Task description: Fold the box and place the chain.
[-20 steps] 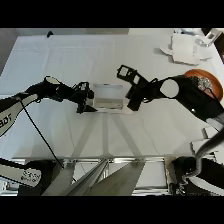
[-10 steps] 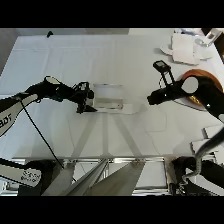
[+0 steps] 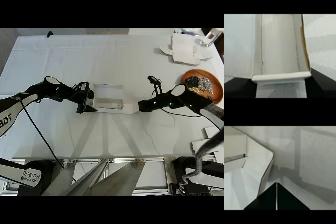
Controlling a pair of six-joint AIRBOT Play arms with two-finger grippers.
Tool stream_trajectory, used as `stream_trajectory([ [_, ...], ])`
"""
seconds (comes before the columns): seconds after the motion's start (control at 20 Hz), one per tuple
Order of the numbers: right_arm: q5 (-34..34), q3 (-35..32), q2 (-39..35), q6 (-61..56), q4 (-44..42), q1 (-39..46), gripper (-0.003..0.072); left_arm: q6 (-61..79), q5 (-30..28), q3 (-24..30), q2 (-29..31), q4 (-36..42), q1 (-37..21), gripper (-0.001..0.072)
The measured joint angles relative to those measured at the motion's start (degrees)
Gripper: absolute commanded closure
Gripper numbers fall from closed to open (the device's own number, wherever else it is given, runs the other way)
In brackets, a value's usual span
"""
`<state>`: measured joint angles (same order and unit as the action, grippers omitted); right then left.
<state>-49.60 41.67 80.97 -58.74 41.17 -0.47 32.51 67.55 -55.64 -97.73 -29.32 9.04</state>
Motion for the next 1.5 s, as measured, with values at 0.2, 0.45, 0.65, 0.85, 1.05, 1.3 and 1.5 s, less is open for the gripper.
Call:
stream_trajectory([
  [0.2,-0.6,-0.2,2.6,3.7,-5.5,-0.6,0.0681,0.0,0.0,0.0,0.0,0.0,0.0,0.0556],
  [0.45,-2.6,-0.2,3.4,7.1,-11.0,-3.2,0.0676,0.0,0.0,0.0,0.0,0.0,0.0,0.0556],
  [0.65,-3.0,-0.2,3.1,7.6,-12.7,-4.7,0.0617,0.0,0.0,0.0,0.0,0.0,0.0,0.0556],
  [0.85,-1.6,-0.2,1.0,7.5,-14.6,-5.0,0.0487,0.0,0.0,0.0,0.0,0.0,0.0,0.0556],
  [1.05,-0.4,-0.2,-0.5,5.2,-15.3,-5.2,0.0492,0.0,0.0,0.0,0.0,0.0,0.0,0.0556],
  [1.3,0.8,-0.2,-2.6,1.8,-13.8,-5.2,0.0490,0.0,0.0,0.0,0.0,0.0,0.0,0.0556],
  [1.5,1.3,-0.2,-4.3,-0.1,-11.2,-5.5,0.0226,0.0,0.0,0.0,0.0,0.0,0.0,0.0556],
])
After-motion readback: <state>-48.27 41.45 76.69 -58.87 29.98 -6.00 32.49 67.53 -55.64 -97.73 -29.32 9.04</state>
